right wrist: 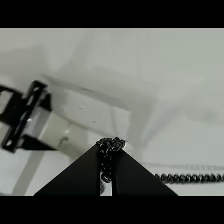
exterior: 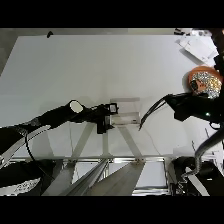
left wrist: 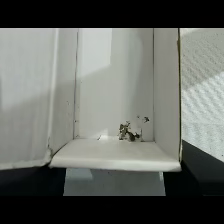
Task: Fold the box and place the chain.
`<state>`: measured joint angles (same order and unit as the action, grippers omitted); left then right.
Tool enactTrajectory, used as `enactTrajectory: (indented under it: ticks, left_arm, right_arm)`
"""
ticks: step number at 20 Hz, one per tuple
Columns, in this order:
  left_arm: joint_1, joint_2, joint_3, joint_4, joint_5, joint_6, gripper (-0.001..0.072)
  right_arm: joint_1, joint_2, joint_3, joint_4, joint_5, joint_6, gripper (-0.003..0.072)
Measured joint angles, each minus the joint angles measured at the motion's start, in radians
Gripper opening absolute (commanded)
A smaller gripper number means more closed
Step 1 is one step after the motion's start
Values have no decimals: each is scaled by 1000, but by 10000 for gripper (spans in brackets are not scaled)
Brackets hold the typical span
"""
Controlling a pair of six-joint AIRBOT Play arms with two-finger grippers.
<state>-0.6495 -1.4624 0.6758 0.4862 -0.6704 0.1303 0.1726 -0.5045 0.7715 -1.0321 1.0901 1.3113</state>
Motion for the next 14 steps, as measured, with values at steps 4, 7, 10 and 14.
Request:
enactTrajectory:
  ticks: [4, 7, 10, 14]
  left_arm:
    - [0, 0, 0, 0, 0, 0, 314]
    - [0, 0, 0, 0, 0, 0, 314]
    - [0, 0, 0, 0, 0, 0, 314]
    - [0, 0, 0, 0, 0, 0, 314]
  right_arm:
    - [127, 5, 0, 15, -31, 0, 20]
    - [208, 5, 0, 34, -109, 0, 19]
    - [270, 6, 0, 60, -209, 0, 19]
    - [329, 6, 0, 79, -304, 0, 19]
